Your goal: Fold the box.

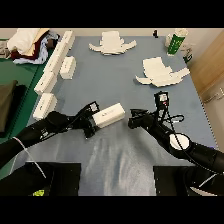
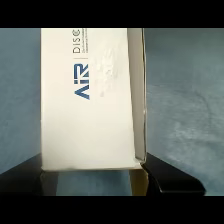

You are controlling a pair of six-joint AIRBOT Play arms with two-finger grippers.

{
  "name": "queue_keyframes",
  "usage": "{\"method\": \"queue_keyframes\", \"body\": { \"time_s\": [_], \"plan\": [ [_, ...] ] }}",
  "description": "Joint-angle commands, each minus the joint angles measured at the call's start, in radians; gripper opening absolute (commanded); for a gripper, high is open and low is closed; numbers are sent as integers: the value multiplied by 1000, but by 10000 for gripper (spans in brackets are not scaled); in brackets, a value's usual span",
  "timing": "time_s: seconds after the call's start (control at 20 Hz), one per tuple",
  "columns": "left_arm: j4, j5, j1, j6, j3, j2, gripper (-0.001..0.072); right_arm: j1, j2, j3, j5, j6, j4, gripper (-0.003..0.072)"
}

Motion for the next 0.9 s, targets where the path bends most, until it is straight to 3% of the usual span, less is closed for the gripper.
{"method": "queue_keyframes", "body": {
  "time_s": [0.0, 0.1, 0.2, 0.3, 0.4, 0.5, 0.7, 0.85],
  "plan": [
    [31, 6, 108, -8, 1, 12, 350, 0, -1, 1, -2, -4, 0, 12],
    [50, 8, 179, -14, 1, 12, 350, 0, -1, 1, -2, -4, 0, 12],
    [105, 53, 261, -185, 8, 12, 350, 0, -1, 7, -2, -12, 0, 12],
    [252, 127, 342, -457, 31, 11, 350, 0, -1, 16, -4, -27, 0, 12],
    [444, 112, 407, -651, 74, 3, 350, 0, -1, 26, -5, -41, 0, 13],
    [549, 109, 446, -834, 124, -37, 351, 0, -1, 32, -5, -50, 1, 13],
    [607, 25, 487, -1032, 261, -180, 351, 0, -1, 34, -5, -55, 0, 12],
    [606, 21, 495, -1110, 371, -291, 350, 0, -1, 34, -5, -55, 0, 12]
  ]
}}
